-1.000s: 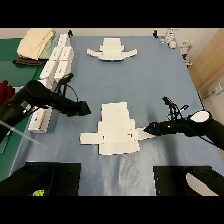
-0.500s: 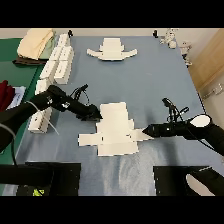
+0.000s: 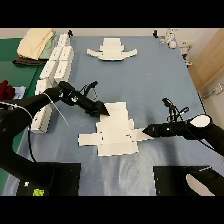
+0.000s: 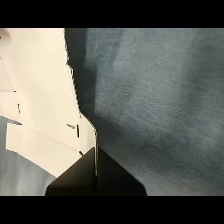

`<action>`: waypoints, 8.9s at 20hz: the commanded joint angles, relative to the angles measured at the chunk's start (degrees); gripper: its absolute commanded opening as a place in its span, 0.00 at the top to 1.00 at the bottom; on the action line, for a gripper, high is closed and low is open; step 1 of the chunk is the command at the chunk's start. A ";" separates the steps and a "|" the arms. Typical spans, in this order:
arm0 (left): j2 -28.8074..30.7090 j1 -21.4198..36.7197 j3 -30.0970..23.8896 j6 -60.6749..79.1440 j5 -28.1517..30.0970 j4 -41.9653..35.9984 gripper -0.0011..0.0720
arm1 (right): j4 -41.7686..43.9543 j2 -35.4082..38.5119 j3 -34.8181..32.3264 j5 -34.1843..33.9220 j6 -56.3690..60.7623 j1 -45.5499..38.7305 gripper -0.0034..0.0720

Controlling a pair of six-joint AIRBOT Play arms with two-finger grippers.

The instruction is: Fold the box.

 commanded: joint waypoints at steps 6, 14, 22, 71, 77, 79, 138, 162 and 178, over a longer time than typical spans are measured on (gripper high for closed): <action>-1.70 -0.55 1.70 9.16 -7.06 1.53 0.84 | 0.02 0.00 -0.02 0.07 0.02 0.07 0.96; -1.62 -0.57 2.78 19.61 -8.07 -0.17 0.97 | -3.63 0.04 0.87 -5.88 1.42 0.04 0.59; 11.69 -3.93 1.33 37.38 -0.52 -3.37 0.98 | -32.65 0.04 12.90 -11.85 30.21 -0.11 0.59; 31.56 -17.79 -26.45 75.30 22.64 -14.73 0.97 | -27.58 -0.07 14.53 -12.13 36.48 -0.09 0.59; 31.39 -20.90 -32.92 82.03 28.24 -22.67 0.97 | -27.54 -0.07 14.53 -12.11 36.48 -0.09 0.59; 31.12 -20.92 -33.92 81.92 29.18 -22.14 0.97 | -27.54 -0.07 14.53 -12.11 36.48 -0.09 0.59; 30.18 -20.90 -33.77 73.99 24.09 -16.17 0.97 | -31.89 16.31 10.08 12.57 54.64 15.13 0.96; 30.18 -20.90 -33.77 73.96 24.09 -16.17 0.97 | -44.92 -0.09 4.48 -4.50 19.12 60.00 0.15; 30.18 -20.90 -33.77 73.96 24.11 -16.20 0.97 | -65.20 5.77 11.06 6.91 48.96 63.80 0.17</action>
